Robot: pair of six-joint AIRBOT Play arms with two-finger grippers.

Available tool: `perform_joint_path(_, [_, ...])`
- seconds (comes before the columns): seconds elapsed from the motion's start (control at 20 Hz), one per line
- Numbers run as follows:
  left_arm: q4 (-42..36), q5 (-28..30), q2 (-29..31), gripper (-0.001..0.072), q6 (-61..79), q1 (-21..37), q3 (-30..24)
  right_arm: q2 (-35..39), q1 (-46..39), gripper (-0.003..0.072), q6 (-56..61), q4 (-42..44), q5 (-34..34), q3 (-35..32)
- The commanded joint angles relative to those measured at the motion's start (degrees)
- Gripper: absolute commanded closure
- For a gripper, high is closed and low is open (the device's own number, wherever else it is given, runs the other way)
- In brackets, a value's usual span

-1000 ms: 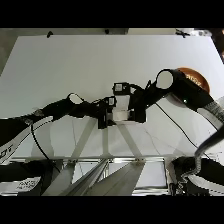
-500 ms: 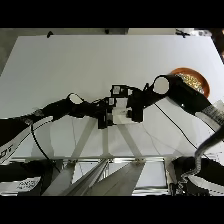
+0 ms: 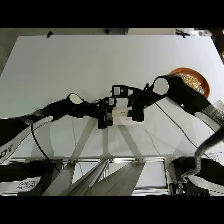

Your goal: Fold the box and place the chain.

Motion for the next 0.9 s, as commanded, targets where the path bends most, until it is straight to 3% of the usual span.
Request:
perform_joint_path(0.0, [0.0,0.0,0.02,0.0343,0.0,0.02,-0.02,0.04,0.04,0.0247,-0.09,0.94,1.05,-0.07])
perform_joint_path(0.85, [0.0,0.0,0.02,0.0343,-0.02,0.02,-0.02,0.02,0.09,0.0249,-0.07,0.92,-1.2,-1.38])
